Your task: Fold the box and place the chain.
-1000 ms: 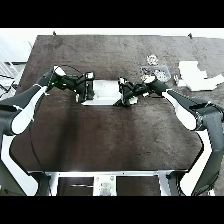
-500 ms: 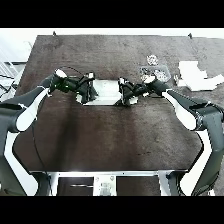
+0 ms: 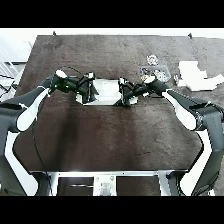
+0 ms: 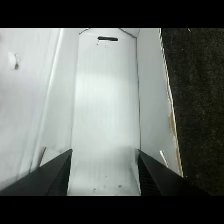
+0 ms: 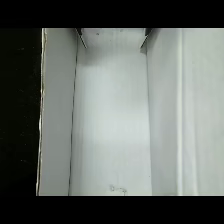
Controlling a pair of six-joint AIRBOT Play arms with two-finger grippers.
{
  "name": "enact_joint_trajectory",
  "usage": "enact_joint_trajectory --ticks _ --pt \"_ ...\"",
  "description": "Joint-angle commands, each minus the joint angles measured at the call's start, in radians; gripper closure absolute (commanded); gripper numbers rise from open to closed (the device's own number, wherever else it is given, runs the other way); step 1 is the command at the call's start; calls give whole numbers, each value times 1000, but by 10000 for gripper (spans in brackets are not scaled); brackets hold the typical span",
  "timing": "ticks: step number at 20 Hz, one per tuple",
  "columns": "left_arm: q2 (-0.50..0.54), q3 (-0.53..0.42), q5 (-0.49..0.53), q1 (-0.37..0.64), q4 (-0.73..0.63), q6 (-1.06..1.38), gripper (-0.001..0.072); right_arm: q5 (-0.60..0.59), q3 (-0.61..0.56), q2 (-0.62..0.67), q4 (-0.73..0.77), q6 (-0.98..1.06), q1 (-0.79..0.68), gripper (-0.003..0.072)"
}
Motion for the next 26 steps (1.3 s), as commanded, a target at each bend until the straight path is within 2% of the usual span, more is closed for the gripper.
enact_joint_trajectory --ticks 1,2,3,4,5,8,9,10,12,20,23,26 --pt "-1 0 0 0 3 1 216 0 0 0 0 0 1 106" --pt "-1 0 1 0 23 -8 227 0 0 0 0 0 1 106" --pt "-1 0 4 2 66 -35 317 0 0 0 0 0 1 107" --pt "-1 0 2 6 122 -56 360 0 0 0 0 0 1 107" --pt "-1 0 2 17 155 -81 362 0 0 0 0 0 1 106" --pt "6 2 -27 58 142 -101 366 0 0 0 0 0 1 106" --pt "9 3 -40 68 136 -103 536 0 0 0 0 0 1 106" --pt "9 10 -64 79 132 -103 656 0 0 0 0 0 1 106" --pt "10 15 -91 93 98 -107 690 0 0 0 0 0 1 106" --pt "124 13 -80 119 74 -369 696 0 0 0 0 0 1 107" --pt "184 -33 -56 188 65 -576 697 0 0 0 0 0 1 107" --pt "278 -133 -53 260 64 -731 697 0 0 0 0 0 1 106"
